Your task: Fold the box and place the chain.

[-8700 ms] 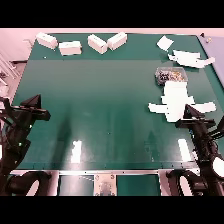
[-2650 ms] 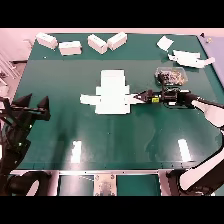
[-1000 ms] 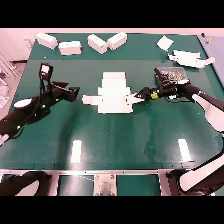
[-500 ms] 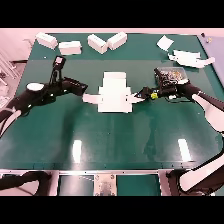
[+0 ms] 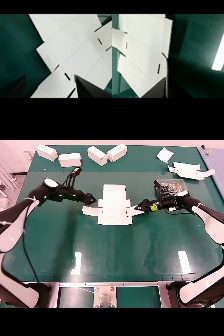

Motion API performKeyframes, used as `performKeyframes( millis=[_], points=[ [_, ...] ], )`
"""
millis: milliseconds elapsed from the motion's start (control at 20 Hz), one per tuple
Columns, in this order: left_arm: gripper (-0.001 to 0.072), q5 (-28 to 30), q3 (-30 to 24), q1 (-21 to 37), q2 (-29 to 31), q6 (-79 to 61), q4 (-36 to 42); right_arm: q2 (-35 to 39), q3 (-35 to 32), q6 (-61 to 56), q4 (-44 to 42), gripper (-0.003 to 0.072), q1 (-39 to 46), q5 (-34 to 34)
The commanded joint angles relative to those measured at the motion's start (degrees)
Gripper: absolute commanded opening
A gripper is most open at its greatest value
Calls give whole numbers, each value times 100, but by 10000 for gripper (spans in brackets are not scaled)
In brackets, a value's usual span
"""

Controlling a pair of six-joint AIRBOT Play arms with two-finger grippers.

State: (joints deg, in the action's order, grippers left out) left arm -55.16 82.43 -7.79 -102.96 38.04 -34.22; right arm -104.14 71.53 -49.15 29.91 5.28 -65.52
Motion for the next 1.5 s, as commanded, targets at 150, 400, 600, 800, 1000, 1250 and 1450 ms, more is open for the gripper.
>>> performKeyframes(
  millis=[150, 400, 600, 800, 1000, 1250, 1450],
  points=[
    [667, -1082, 1600, 4, -1294, 828, -79, 2, 2, 28, 39, 7, -7, -4],
    [666, -1364, 2275, -2, -1969, 1058, 238, 2, 2, 28, 39, 7, -7, -4],
    [665, -1419, 2529, -57, -2214, 1060, 671, 2, 2, 28, 39, 8, -7, -4],
    [648, -1456, 2542, -190, -2260, 1040, 791, 2, 2, 28, 39, 8, -7, -2],
    [646, -1639, 2542, -374, -2284, 931, 774, 2, 2, 28, 39, 8, -7, -2],
    [460, -1388, 2542, -356, -2288, 745, 745, 0, 2, 28, 127, 8, -9, 7],
    [459, -1355, 2542, -356, -2299, 688, 743, 0, 2, 28, 227, 8, -7, 17]
  ],
)
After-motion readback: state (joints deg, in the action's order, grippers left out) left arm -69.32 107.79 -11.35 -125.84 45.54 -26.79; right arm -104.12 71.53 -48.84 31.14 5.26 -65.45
